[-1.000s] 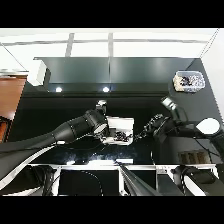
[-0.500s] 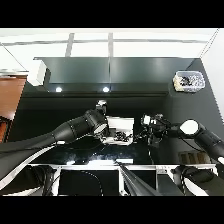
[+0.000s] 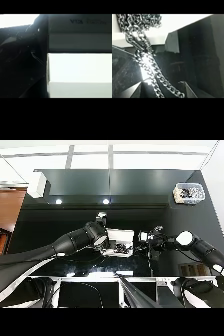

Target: Fold the box and place the chain.

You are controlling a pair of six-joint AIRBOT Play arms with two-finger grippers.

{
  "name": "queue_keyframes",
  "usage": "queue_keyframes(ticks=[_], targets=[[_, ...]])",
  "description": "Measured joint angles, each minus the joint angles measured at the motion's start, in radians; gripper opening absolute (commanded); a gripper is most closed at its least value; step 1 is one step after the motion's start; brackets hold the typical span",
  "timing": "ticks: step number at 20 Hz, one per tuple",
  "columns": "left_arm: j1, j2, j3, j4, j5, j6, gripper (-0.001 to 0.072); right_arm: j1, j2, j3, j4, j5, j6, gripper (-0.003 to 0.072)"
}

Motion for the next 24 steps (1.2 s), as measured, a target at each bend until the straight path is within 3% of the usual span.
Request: queue_keyframes(ticks=[2,4,5,6,7,12,16,24], targets=[[0.0,0.0,0.0,0.0,0.0,0.0,0.0027,0.0,-0.004,0.0,-0.003,-0.001,-0.005,0.0622],[0.0,0.0,0.0,0.0,0.0,0.0,0.0027,0.0,-0.008,0.001,-0.011,0.0,-0.008,0.0433],[0.0,0.0,0.0,0.0,0.0,0.0,0.0027,0.0,-0.008,0.0,-0.013,0.0,-0.006,0.042],[0.0,0.0,0.0,0.0,0.0,0.0,0.0027,0.0,-0.009,0.0,-0.015,0.001,-0.001,0.0173],[0.0,0.0,0.0,0.0,0.0,0.0,0.0027,0.0,-0.009,0.0,-0.018,0.003,0.006,0.0019],[0.0,0.0,0.0,0.0,0.0,0.0,0.0027,0.0,-0.005,0.008,-0.031,0.068,0.06,0.0016],[0.0,0.0,0.0,0.0,0.0,0.0,0.0027,0.0,0.044,0.073,-0.068,0.108,0.251,0.0016],[0.0,0.0,0.0,0.0,0.0,0.0,0.0027,0.0,0.201,0.423,-0.14,0.429,0.69,0.0016]])
